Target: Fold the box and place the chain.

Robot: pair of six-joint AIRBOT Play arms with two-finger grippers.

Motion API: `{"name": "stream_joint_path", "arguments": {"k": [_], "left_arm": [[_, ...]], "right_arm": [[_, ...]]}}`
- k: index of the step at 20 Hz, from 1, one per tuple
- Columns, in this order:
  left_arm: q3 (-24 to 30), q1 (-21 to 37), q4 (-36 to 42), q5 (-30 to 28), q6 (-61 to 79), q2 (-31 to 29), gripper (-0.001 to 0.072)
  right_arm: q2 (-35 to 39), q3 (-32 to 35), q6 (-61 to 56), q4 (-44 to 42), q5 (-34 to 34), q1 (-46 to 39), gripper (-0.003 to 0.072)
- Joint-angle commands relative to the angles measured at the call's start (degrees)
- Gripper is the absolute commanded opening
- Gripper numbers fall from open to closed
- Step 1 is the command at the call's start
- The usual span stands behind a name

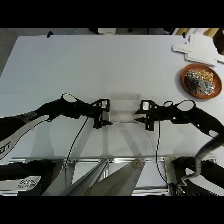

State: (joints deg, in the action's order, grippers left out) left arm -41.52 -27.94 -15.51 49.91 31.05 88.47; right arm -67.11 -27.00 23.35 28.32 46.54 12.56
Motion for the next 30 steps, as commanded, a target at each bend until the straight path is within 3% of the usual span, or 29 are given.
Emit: {"name": "stream_joint_path", "arguments": {"k": [1, 2, 6, 11, 15, 22, 27, 30], "left_arm": [[0.0, 0.0, 0.1, 0.0, 0.0, 0.0, 0.0082], [0.0, 0.0, 0.1, 0.0, 0.0, 0.0, 0.0082], [0.0, 0.0, 0.1, 0.0, 0.0, 0.0, 0.0082], [0.0, 0.0, 0.1, 0.0, 0.0, 0.0, 0.0082], [0.0, 0.0, 0.1, 0.0, 0.0, 0.0, 0.0082], [0.0, 0.0, 0.1, 0.0, 0.0, 0.0, 0.0082], [0.0, 0.0, 0.1, 0.0, 0.0, 0.0, 0.0082], [0.0, 0.0, 0.1, 0.0, 0.0, 0.0, 0.0082]], "right_arm": [[-1.3, 0.1, 1.0, -2.2, -1.0, 0.6, 0.0424], [-1.3, 0.1, 0.9, -1.9, -1.5, 0.6, 0.0488], [-0.3, 0.1, -5.2, 0.6, -1.2, 0.4, 0.0452], [10.0, 0.1, -35.6, 20.8, 4.0, -6.4, 0.0130], [16.2, 0.1, -50.7, 20.3, 3.8, -13.0, 0.0021], [14.8, 0.1, -83.0, 20.7, -4.8, -19.7, 0.0020], [8.9, 0.3, -88.4, 26.7, 2.3, -23.8, 0.0020], [6.0, 2.4, -87.2, 20.8, 3.7, -23.7, 0.0020]]}}
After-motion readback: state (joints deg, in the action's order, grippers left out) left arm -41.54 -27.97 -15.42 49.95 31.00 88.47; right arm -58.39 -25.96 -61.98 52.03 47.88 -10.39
